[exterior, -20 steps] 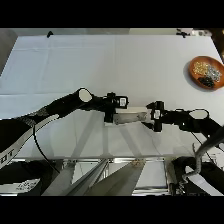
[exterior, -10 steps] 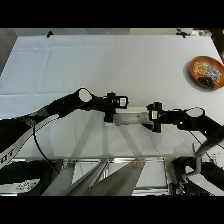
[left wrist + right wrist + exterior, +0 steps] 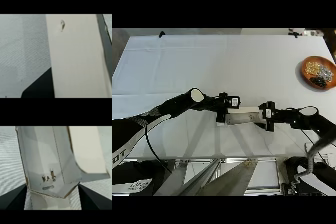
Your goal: Fold the box and place the chain.
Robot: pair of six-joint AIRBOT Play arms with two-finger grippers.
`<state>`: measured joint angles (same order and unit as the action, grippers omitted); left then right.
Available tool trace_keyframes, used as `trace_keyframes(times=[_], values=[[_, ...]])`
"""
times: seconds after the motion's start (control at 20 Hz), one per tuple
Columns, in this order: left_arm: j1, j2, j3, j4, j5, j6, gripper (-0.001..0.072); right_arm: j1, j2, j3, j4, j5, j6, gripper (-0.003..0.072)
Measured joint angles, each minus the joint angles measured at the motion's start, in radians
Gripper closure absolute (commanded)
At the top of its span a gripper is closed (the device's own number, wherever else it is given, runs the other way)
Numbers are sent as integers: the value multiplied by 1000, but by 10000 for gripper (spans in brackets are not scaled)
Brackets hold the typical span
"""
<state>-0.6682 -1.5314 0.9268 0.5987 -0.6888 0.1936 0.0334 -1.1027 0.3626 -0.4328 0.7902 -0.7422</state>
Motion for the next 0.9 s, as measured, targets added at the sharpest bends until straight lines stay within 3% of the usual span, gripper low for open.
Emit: trace_keyframes(times=[0.35,0.9], values=[[0,0,0,0,2,0,697,-11,-82,89,1,77,-2,-4],[0,0,0,0,-2,1,697,43,-165,107,-32,86,27,9]])
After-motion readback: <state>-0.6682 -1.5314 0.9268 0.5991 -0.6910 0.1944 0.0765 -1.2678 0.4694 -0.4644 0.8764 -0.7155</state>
